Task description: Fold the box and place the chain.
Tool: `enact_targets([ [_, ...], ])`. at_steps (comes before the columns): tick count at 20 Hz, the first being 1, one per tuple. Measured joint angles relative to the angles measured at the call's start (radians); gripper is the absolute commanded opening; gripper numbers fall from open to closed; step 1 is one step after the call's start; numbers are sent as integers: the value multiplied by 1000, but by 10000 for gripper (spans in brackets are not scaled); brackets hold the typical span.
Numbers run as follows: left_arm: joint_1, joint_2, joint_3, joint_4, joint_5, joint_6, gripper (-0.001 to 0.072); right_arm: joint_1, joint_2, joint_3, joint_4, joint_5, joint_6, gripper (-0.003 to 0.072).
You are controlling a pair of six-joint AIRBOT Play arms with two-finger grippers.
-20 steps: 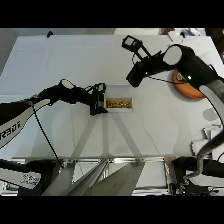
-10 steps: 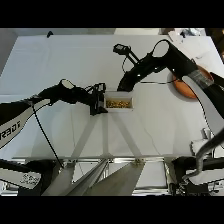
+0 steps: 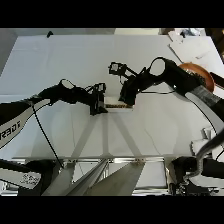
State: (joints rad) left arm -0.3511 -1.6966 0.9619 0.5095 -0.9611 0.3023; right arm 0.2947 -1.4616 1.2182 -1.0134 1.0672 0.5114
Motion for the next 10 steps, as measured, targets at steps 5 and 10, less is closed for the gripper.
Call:
enact_targets([
  [5, 0, 0, 0, 0, 0, 0, 254, 12, 60, -31, -3, -97, -12, 342],
  [10, 0, 0, 0, 0, 0, 0, 254, 13, 76, -39, -2, -229, -1, 341],
])
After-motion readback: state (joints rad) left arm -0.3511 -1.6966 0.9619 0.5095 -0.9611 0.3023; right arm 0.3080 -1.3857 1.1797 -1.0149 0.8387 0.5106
